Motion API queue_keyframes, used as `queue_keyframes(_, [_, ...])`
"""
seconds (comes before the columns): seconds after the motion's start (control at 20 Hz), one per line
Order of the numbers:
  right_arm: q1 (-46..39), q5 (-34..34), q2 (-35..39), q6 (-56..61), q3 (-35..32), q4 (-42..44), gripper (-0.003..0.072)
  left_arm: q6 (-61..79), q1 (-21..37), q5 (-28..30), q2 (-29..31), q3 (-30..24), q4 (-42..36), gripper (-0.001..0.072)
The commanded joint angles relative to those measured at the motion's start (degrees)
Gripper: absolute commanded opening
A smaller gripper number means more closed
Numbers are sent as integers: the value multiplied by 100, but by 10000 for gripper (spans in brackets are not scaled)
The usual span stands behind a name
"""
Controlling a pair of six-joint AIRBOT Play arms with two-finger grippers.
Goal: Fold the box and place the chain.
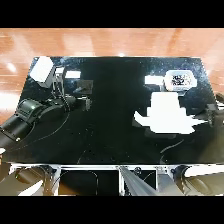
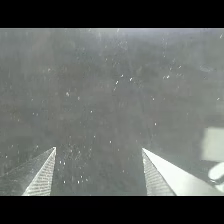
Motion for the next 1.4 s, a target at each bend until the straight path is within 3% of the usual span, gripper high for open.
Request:
queue_keyframes(0.0, [1217, -501, 557, -212, -782, 894, 30, -11, 155, 605, 4, 61, -31, 616])
queue_keyframes(0.15, [2524, -1062, 1416, -232, -1462, 1646, 30, -9, 603, 929, 2, 164, -15, 616])
queue_keyframes(0.35, [4269, -3016, 2802, -50, -2240, 1867, 30, -9, 1300, 966, 0, 166, -146, 616])
queue_keyframes(0.55, [5283, -4172, 4175, 251, -3021, 1375, 30, 577, 1436, 2570, -120, 164, -1104, 616])
queue_keyframes(0.65, [5593, -4721, 4784, 313, -3438, 1054, 30, 1338, 1425, 2881, -275, 164, -1692, 616])
queue_keyframes(0.85, [5700, -4863, 5263, 518, -3991, 796, 29, 2719, 1707, 2601, -820, 164, -2914, 616])
queue_keyframes(1.1, [5700, -4739, 5263, 682, -4081, 708, 30, 5960, 1882, 3324, -1923, 173, -5101, 615])
queue_keyframes(1.35, [5700, -4374, 5263, 717, -4081, 964, 29, 6948, 1790, 3390, -2824, 177, -5381, 616])
